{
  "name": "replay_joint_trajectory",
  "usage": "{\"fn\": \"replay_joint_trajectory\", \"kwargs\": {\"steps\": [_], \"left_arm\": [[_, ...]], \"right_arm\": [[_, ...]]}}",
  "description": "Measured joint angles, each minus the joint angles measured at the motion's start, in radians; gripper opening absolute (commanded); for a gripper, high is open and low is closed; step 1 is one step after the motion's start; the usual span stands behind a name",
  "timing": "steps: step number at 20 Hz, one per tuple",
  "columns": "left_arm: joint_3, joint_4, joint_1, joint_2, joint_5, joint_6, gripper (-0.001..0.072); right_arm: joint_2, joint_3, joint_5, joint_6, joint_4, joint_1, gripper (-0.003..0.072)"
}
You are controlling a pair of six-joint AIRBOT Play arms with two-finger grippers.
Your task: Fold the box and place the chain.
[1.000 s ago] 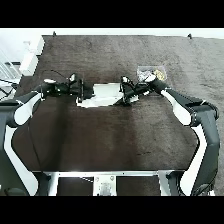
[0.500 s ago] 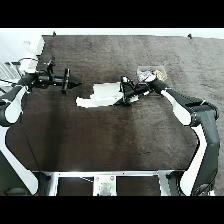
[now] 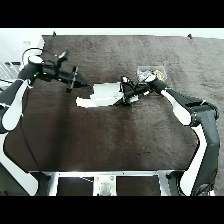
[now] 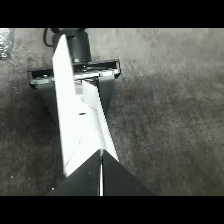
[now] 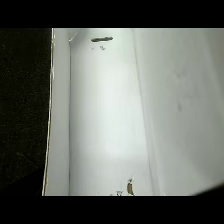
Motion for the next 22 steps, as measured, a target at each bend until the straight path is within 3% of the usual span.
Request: {"fn": "replay_joint_trajectory", "kwargs": {"steps": [7,10,18,22], "left_arm": [[-0.085,0.126,-0.154,0.032,0.137,-0.101,0.0018],[-0.103,0.11,-0.172,0.031,0.197,-0.122,0.0019],[-0.114,0.053,-0.181,-0.002,0.492,-0.123,0.0018],[-0.114,0.019,-0.182,-0.034,0.565,-0.116,0.0019]], "right_arm": [[0.0,0.0,0.0,0.0,0.0,0.0,0.0457],[0.0,0.0,0.0,0.0,0.0,0.0,0.0457],[0.0,0.0,0.0,0.0,0.0,0.0,0.0456],[0.0,0.0,0.0,0.0,0.0,0.0,0.0457]]}}
